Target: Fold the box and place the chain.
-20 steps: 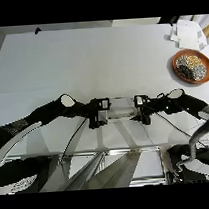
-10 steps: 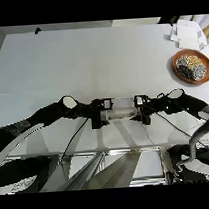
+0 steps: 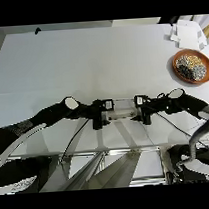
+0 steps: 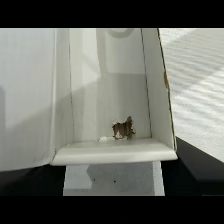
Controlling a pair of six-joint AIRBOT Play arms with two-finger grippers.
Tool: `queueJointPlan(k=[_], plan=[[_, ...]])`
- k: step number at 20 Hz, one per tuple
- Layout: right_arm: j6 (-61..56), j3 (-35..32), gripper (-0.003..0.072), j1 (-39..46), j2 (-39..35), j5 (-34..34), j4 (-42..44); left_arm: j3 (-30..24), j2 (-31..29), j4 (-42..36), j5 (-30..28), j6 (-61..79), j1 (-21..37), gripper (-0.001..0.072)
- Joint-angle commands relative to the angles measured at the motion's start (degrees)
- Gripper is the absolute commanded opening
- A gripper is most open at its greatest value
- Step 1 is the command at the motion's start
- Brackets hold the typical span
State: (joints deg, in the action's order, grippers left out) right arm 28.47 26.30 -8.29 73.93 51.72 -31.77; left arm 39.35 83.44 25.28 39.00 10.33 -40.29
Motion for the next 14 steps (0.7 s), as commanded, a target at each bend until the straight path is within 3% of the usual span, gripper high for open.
queueJointPlan(k=[1, 14], plan=[[-0.09, 0.0, 0.0297, -0.02, 0.0, -0.07, 0.13, -0.04, 0.07, 0.02, 0.26, -0.07, -0.15, 0.0079], [0.31, 0.0, 0.0296, -0.02, 0.0, -0.87, 0.11, -0.04, 0.07, 0.02, 0.26, -0.07, -0.15, 0.0079]])
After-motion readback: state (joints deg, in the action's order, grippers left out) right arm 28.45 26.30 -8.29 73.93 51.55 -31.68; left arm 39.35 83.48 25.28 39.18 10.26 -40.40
